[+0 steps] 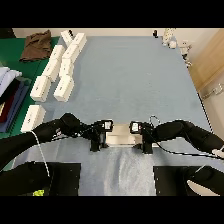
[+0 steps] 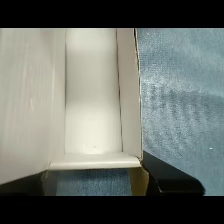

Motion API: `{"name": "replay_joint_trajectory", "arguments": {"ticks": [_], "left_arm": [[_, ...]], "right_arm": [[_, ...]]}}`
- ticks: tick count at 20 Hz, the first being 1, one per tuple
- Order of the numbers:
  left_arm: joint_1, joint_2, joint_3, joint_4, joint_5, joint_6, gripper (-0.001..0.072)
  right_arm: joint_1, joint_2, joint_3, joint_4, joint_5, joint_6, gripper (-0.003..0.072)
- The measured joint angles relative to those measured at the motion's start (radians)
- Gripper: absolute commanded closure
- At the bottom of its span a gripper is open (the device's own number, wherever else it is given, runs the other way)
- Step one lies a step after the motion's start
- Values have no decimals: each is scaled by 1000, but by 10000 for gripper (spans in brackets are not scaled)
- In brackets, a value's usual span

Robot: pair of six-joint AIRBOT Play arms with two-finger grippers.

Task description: Fold the box.

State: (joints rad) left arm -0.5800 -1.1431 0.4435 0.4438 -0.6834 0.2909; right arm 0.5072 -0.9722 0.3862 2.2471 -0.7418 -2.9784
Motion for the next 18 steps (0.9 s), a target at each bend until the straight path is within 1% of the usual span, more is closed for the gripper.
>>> {"name": "replay_joint_trajectory", "arguments": {"ticks": [17,18], "left_arm": [[0,0,0,1,-4,-1,252],[0,0,0,1,-4,-1,252]], "right_arm": [[0,0,0,0,0,0,165],[0,0,0,0,-1,0,82]]}}
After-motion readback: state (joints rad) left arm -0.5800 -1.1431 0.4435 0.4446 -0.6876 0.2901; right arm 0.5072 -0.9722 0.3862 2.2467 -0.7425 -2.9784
